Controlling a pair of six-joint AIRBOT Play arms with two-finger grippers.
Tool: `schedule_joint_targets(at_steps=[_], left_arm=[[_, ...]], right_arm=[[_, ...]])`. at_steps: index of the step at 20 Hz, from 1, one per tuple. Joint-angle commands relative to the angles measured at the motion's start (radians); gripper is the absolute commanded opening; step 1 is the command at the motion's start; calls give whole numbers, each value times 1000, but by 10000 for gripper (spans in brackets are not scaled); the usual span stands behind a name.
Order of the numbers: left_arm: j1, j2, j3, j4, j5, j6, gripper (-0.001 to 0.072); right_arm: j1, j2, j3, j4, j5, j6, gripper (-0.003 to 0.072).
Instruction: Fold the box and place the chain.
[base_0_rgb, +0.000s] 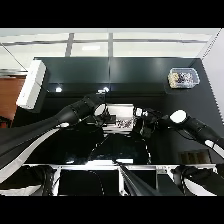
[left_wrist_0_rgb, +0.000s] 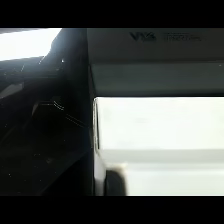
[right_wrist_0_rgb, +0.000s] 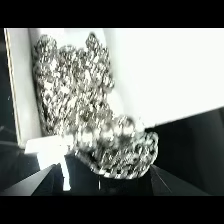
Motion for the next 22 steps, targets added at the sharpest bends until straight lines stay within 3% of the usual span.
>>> schedule_joint_targets(at_steps=[1,11,12,13,14,17,18,20,21,22], left_arm=[[1,0,1,0,2,0,32],[1,0,1,0,2,0,32],[1,0,1,0,2,0,32],[1,0,1,0,2,0,32],[1,0,1,0,2,0,32],[1,0,1,0,2,0,31],[1,0,1,0,2,0,32],[1,0,1,0,2,0,31],[1,0,1,0,1,0,32],[1,0,1,0,1,0,32]], right_arm=[[12,-26,-1,75,-39,-69,717],[61,-49,-1,73,-156,-67,716],[61,-49,-1,71,-156,-66,698],[61,-49,-1,61,-156,-59,570],[61,-49,-1,48,-156,-50,539],[61,-49,-1,37,-156,-41,537],[61,-49,-1,37,-157,-40,427],[61,-49,-1,37,-156,-37,121],[61,-48,-1,36,-156,-37,22],[61,-48,-1,37,-156,-36,11]])
